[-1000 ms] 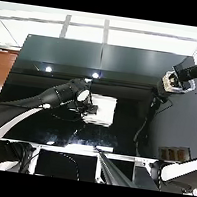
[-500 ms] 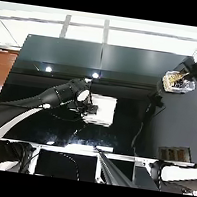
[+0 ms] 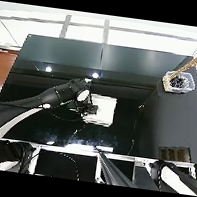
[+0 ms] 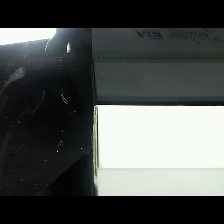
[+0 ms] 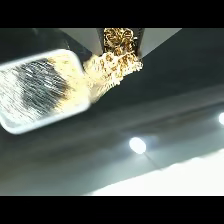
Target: Fold the box and place the chain.
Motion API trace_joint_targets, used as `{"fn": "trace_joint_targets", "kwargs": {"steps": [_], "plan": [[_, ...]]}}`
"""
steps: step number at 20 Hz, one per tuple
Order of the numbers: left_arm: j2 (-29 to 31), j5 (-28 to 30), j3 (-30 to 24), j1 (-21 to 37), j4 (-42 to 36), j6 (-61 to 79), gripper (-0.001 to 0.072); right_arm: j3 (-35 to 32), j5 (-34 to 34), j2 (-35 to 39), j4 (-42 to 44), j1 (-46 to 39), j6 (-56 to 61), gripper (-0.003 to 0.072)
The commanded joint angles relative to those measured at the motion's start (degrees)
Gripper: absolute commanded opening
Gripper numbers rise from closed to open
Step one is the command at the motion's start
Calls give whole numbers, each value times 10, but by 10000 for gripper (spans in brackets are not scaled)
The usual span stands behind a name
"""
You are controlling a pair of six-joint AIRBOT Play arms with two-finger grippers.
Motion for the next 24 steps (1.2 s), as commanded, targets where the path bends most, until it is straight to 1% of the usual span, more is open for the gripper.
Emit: {"fn": "trace_joint_targets", "kwargs": {"steps": [1,2,8,11,12,16,21,24], "plan": [[0,1,0,0,0,0,28,0,33,74,98,1,-40,3],[0,0,0,0,0,0,27,0,37,89,109,7,-40,3],[0,0,0,0,0,0,27,0,58,155,113,91,-39,3],[0,0,0,0,0,0,27,-4,132,161,123,138,-40,3],[0,0,0,0,0,0,27,-12,143,161,132,163,-40,3],[0,2,0,0,0,0,27,-46,150,161,135,241,-39,3],[0,1,0,0,0,0,28,-85,149,161,143,278,-33,3],[0,2,0,0,0,0,28,-110,129,160,183,298,-33,3]]}}
